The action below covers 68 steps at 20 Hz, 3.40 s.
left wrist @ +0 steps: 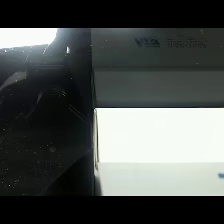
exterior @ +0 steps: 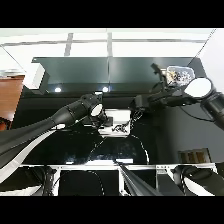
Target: Fold the box and place the chain.
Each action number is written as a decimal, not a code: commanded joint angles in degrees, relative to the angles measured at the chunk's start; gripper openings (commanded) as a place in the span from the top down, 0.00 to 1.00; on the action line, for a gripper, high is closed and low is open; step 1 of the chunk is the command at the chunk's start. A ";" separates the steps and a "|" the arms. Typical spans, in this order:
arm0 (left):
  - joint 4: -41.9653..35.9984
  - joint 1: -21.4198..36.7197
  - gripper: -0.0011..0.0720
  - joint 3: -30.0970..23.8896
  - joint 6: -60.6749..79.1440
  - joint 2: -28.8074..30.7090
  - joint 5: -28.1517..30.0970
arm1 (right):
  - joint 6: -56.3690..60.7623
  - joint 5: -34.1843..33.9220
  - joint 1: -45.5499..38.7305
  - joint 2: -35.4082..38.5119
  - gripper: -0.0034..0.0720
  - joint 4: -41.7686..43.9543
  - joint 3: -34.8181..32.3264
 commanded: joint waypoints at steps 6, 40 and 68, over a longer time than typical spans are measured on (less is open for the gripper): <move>0.00 -0.02 0.95 0.02 0.00 -0.04 0.00 | 14.71 -23.08 -17.42 -7.41 0.09 -26.86 -3.65; 0.00 -0.02 0.95 0.02 0.00 -0.04 -0.17 | -0.28 15.37 -8.44 15.85 0.93 -4.92 19.10; 0.00 -0.02 0.95 0.02 0.00 -0.04 -0.20 | -27.58 -4.61 -3.15 12.02 0.00 -11.58 -14.29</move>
